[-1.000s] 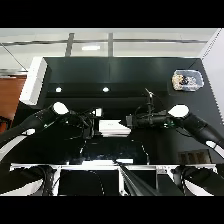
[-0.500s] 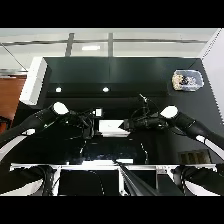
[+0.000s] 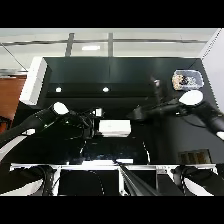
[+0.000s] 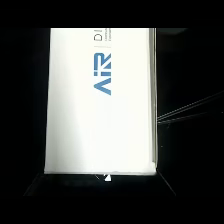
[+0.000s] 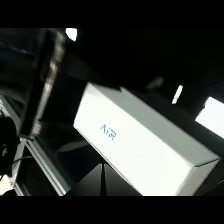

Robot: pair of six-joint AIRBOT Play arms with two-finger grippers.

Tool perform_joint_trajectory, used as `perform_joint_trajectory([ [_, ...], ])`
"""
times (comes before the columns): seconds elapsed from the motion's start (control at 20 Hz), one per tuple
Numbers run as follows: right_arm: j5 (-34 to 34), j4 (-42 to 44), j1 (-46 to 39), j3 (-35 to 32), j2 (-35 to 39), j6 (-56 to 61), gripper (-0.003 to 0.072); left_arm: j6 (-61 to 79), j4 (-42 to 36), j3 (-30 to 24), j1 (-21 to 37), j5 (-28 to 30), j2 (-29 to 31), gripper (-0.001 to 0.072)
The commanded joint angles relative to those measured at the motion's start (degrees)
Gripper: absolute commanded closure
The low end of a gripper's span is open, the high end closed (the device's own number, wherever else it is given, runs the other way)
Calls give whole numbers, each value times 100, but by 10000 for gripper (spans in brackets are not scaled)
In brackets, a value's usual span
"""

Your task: Fold the box and place the chain.

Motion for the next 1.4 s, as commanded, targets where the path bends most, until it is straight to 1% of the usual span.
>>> perform_joint_trajectory([
  [0.0, 352, -964, -822, 273, 525, 393, 667, 15, 9, 2, 0, 7, 4, 312],
  [0.05, 444, -1152, -1021, 273, 584, 516, 667, 13, 11, 2, 0, 0, 7, 293],
  [0.1, 579, -1329, -1193, 273, 608, 619, 667, 13, 11, 2, 0, -2, 24, 136],
  [0.15, 723, -1458, -1325, 273, 612, 684, 667, 7, 9, 4, 0, 4, 61, -5],
  [0.3, 1058, -1738, -1565, 273, 612, 732, 667, -85, 212, 46, 2, -170, 437, -5],
  [0.4, 1036, -1790, -1589, 273, 612, 732, 667, -509, 341, 50, 4, -315, 813, -5],
  [0.45, 992, -1786, -1589, 273, 612, 732, 667, -645, 310, 50, 2, -400, 975, -4],
  [0.55, 876, -1773, -1587, 269, 612, 732, 667, -654, -111, 114, -66, -409, 1117, 0],
  [0.65, 772, -1766, -1585, 267, 612, 732, 667, -682, -411, 332, -273, -328, 1003, 1],
  [0.75, 772, -1764, -1585, 267, 612, 730, 667, -828, -417, 627, -562, -146, 693, 3],
  [0.8, 776, -1757, -1582, 267, 612, 734, 667, -831, -417, 758, -667, -85, 446, 3],
  [0.95, 776, -1753, -1582, 267, 612, 748, 667, -1215, -415, 1040, -780, -232, -109, 2],
  [1.1, 774, -1755, -1582, 267, 612, 748, 667, -1342, -415, 1043, -787, -234, -249, 2],
  [1.35, 625, -1755, -1582, 267, 612, 743, 666, -1491, -413, 1043, -791, 22, -249, 3],
])
